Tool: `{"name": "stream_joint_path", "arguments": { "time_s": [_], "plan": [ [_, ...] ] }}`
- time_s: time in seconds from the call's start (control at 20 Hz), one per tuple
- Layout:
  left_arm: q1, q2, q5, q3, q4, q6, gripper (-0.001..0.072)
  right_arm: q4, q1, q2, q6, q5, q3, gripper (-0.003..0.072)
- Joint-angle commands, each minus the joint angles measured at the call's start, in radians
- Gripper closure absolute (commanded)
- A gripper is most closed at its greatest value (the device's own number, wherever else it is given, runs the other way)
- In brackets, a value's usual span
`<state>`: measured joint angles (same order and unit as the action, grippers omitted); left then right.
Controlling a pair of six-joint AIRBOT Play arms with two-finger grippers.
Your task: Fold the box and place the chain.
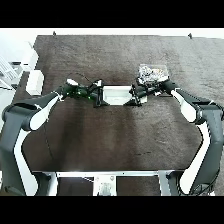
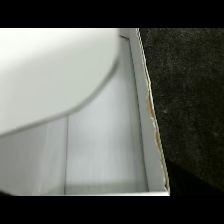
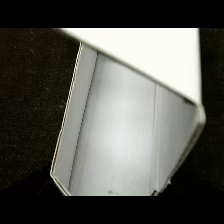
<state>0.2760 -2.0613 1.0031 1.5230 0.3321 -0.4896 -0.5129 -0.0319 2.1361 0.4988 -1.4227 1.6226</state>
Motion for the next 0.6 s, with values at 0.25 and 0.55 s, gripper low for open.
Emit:
{"name": "stream_joint_path", "arguments": {
  "time_s": [0.25,0.55],
  "plan": [
    [0.000,0.000,0.000,0.001,0.000,0.000,0.0305,0.011,0.016,-0.005,-0.099,-0.012,0.012,0.0124],
    [0.000,0.000,0.000,0.001,0.000,0.000,0.0305,-0.066,0.023,-0.034,-0.137,-0.011,0.013,-0.0010]
  ]
}}
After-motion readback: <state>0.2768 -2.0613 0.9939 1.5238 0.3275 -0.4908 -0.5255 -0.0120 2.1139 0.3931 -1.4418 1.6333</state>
